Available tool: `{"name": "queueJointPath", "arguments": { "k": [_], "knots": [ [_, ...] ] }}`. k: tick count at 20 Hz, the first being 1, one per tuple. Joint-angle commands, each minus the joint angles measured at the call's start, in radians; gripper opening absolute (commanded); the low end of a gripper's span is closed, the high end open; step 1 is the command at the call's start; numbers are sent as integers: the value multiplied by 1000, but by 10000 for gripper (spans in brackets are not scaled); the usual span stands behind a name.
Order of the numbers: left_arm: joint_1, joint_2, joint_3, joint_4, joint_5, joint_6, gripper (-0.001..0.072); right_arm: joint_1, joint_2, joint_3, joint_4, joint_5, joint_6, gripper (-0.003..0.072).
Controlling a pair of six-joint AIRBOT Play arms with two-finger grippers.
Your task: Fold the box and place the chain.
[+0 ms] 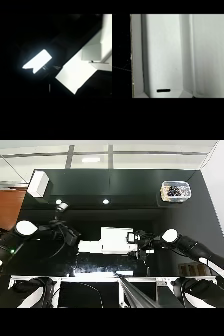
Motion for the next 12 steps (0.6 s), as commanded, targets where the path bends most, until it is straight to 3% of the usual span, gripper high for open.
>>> {"name": "queueJointPath", "arguments": {
  "k": [1, 6, 12],
  "knots": [
    [177, -30, -18, 14, -89, -441, 25, 1, 0, 0, -1, 2, -1, 478],
    [211, -195, -59, -11, -238, -481, 25, 1, 0, 0, -1, 2, -1, 478],
    [200, -369, -75, -292, -262, -235, 24, 1, 0, 0, -1, 2, 0, 478]
  ]
}}
